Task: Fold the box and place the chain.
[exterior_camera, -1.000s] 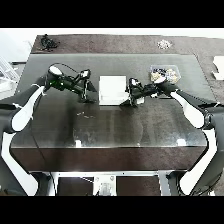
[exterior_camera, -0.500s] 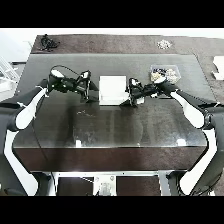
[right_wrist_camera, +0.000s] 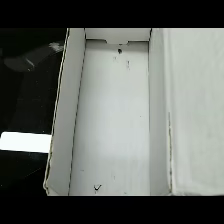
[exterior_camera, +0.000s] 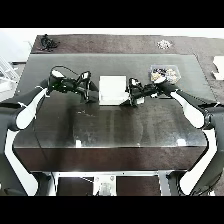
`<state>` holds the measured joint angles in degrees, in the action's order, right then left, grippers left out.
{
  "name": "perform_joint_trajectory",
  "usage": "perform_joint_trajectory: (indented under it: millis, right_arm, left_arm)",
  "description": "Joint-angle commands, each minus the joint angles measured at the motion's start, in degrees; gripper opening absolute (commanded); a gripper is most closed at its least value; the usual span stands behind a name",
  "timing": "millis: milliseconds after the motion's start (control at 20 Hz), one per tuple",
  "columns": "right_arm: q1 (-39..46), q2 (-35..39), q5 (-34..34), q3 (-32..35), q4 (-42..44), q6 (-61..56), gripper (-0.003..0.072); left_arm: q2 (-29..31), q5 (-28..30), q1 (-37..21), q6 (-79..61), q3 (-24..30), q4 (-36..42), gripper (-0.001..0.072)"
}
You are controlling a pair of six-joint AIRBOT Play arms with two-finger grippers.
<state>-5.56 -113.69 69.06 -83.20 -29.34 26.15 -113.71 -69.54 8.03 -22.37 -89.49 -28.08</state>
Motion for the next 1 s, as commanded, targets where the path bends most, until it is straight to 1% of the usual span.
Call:
perform_joint_trajectory:
  millis: [0,500,750,950]
  right_arm:
    - [0.0,0.0,0.0,0.0,0.0,0.0,0.0573]
    - [0.0,0.0,0.0,0.0,0.0,0.0,0.0574]
    - [0.0,0.0,0.0,0.0,0.0,0.0,0.0573]
    - [-0.1,0.0,0.0,0.0,0.0,0.0,0.0573]
  left_arm:
    - [0.0,-0.3,0.1,0.5,0.0,-0.1,0.072]
    - [0.0,0.1,0.2,5.6,0.0,0.1,0.072]
    - [0.0,-0.1,0.2,4.8,0.0,-0.3,0.072]
    - [0.0,-0.1,0.2,0.6,0.0,-1.5,0.072]
